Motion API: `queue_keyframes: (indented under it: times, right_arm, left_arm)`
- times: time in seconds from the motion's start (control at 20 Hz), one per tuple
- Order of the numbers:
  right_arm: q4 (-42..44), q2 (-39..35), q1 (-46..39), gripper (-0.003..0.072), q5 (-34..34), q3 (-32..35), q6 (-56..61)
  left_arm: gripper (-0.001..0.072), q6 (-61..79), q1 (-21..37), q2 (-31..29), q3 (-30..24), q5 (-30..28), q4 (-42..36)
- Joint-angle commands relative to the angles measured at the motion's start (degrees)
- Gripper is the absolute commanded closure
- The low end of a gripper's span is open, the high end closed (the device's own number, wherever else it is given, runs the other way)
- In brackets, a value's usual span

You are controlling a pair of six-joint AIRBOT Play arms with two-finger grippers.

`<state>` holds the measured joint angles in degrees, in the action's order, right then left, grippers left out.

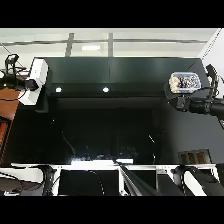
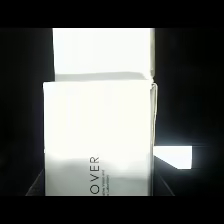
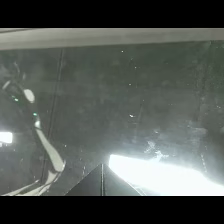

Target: Fold the box and place the chain.

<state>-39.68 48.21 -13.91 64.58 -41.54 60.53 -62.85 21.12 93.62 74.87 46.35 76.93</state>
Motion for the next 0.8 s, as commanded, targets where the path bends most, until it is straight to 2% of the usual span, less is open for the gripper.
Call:
queue_keyframes:
  times: [0.0, 0.2, 0.3, 0.4, 0.45, 0.5, 0.55, 0.6, 0.65, 0.75]
  right_arm:
    - [-0.02, -0.02, 0.00, 0.0673, -0.17, 0.02, 0.57]
    - [0.00, -0.02, -0.02, 0.0673, -0.07, 0.00, 0.55]
    - [-0.02, -0.02, -0.02, 0.0673, 0.46, -0.39, 0.50]
    - [-0.31, -0.04, 0.00, 0.0673, 3.74, -2.16, -0.09]
    - [-1.09, -0.09, 0.00, 0.0673, 5.77, -3.17, -0.13]
    - [-1.55, -0.31, 0.00, 0.0673, 7.37, -3.58, -0.13]
    - [-2.38, -0.55, 0.13, 0.0674, 7.80, -3.56, -0.13]
    - [-4.00, -0.76, 0.85, 0.0674, 6.82, -3.37, -0.15]
    - [-6.23, -1.05, 2.19, 0.0675, 3.87, -2.97, -0.98]
    - [-10.05, -1.38, 5.97, 0.0674, -7.72, -0.63, -3.89]
  left_arm:
    - [-0.0002, 0.50, -1.11, 2.47, 2.67, -1.79, -0.57]
    - [-0.0003, -0.70, -2.21, 0.52, 9.90, 4.83, 2.51]
    - [-0.0003, -2.69, -2.58, -0.98, 16.52, 11.52, 2.49]
    - [0.0017, -7.65, -3.10, -2.78, 22.93, 18.27, 2.32]
    - [0.0211, -11.52, -3.28, -3.72, 25.64, 21.97, 2.25]
    - [0.0627, -14.97, -3.54, -4.70, 27.63, 26.27, 1.81]
    - [0.0683, -15.63, -3.93, -6.01, 27.71, 28.89, -0.26]
    - [0.0684, -15.37, -4.72, -8.00, 26.03, 29.31, -3.48]
    - [0.0684, -14.23, -6.34, -11.15, 22.49, 27.45, -6.47]
    - [0.0684, -9.84, -11.67, -20.48, 10.34, 17.77, -10.14]
